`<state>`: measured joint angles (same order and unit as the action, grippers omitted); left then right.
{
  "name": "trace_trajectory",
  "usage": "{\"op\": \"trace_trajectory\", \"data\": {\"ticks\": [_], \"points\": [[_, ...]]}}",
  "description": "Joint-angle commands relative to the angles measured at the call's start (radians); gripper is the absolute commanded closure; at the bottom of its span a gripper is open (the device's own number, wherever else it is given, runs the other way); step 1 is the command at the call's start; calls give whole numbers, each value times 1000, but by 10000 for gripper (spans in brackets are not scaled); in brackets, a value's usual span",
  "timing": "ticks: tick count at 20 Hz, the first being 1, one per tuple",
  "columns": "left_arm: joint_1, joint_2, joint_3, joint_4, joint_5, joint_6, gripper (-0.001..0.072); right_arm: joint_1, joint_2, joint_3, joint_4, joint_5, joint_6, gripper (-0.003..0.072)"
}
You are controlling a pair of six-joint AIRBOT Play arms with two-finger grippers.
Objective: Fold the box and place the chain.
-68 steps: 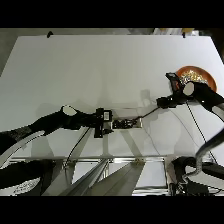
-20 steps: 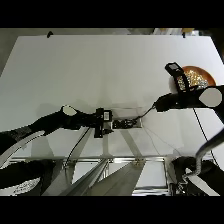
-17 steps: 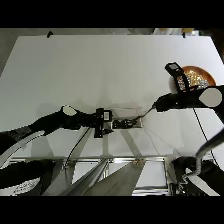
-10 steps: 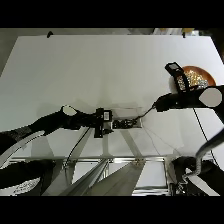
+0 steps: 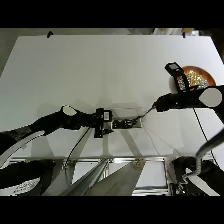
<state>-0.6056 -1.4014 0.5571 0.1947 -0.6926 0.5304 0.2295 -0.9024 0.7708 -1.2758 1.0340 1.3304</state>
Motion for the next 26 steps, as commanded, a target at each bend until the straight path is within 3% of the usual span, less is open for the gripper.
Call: {"op": "trace_trajectory", "data": {"ticks": [1, 7, 15, 20, 26], "points": [[-1, 0, 0, 0, 0, 0, 567, 1, 0, 1, 0, 4, 0, 667], [0, 0, 0, 0, 0, 0, 567, 7, 5, 1, 56, 76, -25, 667], [0, 0, 0, 0, 0, 0, 567, 164, 50, 1, 110, 156, -32, 667], [0, 0, 0, 0, 0, 0, 567, 240, 53, 1, 254, 139, -83, 667], [-1, 0, 0, 0, 0, 0, 567, 305, 52, 1, 322, 47, -154, 667]]}}
